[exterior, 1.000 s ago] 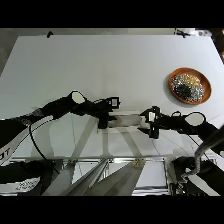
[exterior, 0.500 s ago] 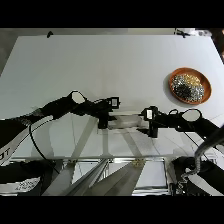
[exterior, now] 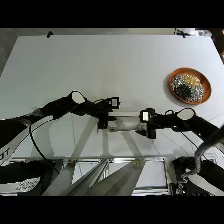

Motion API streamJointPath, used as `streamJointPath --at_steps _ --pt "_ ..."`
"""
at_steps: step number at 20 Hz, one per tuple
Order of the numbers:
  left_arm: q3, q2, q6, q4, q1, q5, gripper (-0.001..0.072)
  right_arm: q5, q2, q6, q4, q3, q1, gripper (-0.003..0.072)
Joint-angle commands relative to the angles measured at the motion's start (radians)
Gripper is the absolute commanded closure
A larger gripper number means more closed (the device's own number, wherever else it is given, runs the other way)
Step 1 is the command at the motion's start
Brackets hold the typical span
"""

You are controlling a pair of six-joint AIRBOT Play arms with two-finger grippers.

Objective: Fold the box and place the chain.

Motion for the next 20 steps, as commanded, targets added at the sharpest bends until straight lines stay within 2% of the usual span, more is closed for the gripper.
streamJointPath --at_steps 1,8,20 --pt "0.001 -0.001 0.0 0.0 -0.001 0.003 0.0697 -0.002 -0.024 -0.014 0.002 0.014 0.008 0.0012" --pt "0.001 -0.001 0.0 0.0 -0.001 0.003 0.0697 0.003 -0.1 -0.014 -0.015 0.071 0.012 0.0014" --pt "0.001 -0.001 0.0 0.0 -0.001 0.003 0.0697 -0.018 -0.102 -0.014 -0.029 0.071 0.016 0.0036"
